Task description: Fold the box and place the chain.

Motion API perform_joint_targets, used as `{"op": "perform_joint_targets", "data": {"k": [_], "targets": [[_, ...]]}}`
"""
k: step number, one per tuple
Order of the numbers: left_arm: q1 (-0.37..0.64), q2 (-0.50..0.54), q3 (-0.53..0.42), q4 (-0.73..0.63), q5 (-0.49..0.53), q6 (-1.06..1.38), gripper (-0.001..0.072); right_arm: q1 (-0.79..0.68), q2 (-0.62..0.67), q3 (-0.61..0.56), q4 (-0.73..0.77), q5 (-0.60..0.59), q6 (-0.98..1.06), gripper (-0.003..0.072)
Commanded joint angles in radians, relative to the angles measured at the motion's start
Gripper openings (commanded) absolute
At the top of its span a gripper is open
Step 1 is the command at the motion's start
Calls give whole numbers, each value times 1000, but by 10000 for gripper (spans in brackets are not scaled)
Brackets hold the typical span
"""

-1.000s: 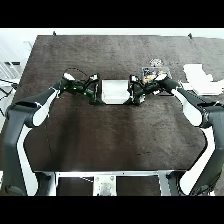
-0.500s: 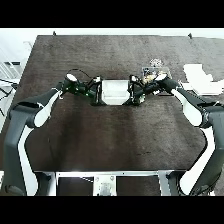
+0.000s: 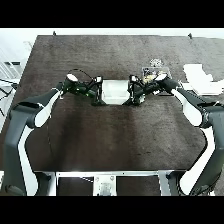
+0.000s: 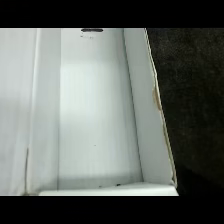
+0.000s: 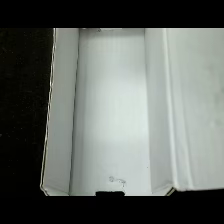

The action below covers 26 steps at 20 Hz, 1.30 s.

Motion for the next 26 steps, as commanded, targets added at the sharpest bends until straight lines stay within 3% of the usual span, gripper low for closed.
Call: {"op": "perform_joint_targets", "data": {"k": [1,14,26], "targets": [[0,1,0,-6,-1,-9,694,0,0,0,0,0,1,584],[32,0,0,-10,-48,-6,694,0,0,0,0,0,1,584],[9,0,0,-7,-29,17,665,0,0,0,0,0,1,584]]}}
